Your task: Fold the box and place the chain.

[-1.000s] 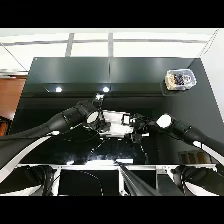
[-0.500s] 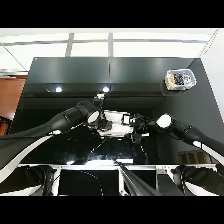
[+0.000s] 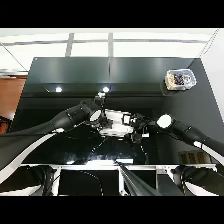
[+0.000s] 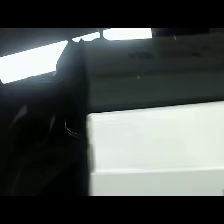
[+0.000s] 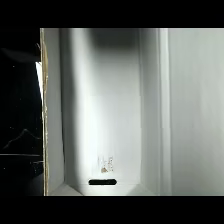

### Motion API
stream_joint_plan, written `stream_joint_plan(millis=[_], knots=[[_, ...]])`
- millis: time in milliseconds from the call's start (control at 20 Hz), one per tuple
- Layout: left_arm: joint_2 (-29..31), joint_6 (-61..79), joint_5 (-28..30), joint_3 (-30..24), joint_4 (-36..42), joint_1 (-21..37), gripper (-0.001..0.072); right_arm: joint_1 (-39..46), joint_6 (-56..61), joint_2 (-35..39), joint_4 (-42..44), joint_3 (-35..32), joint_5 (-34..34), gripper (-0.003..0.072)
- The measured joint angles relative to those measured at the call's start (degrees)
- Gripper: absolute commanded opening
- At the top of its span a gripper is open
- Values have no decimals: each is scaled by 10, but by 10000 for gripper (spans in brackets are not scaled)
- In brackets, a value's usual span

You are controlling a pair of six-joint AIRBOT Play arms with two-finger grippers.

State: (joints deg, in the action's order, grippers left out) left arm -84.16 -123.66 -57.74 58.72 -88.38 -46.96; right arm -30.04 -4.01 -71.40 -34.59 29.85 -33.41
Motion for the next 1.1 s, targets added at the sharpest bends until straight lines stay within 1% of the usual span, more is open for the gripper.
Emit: stream_joint_plan(millis=[50,200,250,300,350,550,600,650,700,1000,1050,1100], knots=[[-3,0,-4,5,0,-1,29,0,0,0,0,0,0,444],[-14,2,-12,17,0,-2,33,0,0,0,0,0,-1,444],[-16,3,-13,19,0,-3,62,0,-1,0,-1,0,-2,444],[-18,5,-15,20,0,-4,180,0,-2,0,-1,0,-2,444],[-19,7,-13,21,3,-5,242,0,-3,0,-3,0,-2,444],[-20,6,-17,24,7,-5,246,0,-4,0,-3,0,-2,444],[-20,6,-20,24,8,-4,326,0,-5,0,-3,0,-2,444],[-20,5,-23,24,11,-2,447,0,-4,0,-2,0,-1,444],[-20,4,-28,24,12,-1,469,0,-4,0,-2,0,-2,444],[-20,-7,-43,24,7,5,464,0,-3,0,-1,0,-2,444],[-20,-9,-43,24,6,5,385,0,-3,0,-1,0,-2,444],[-20,-10,-43,24,6,6,267,0,-3,0,-1,0,-2,444]])
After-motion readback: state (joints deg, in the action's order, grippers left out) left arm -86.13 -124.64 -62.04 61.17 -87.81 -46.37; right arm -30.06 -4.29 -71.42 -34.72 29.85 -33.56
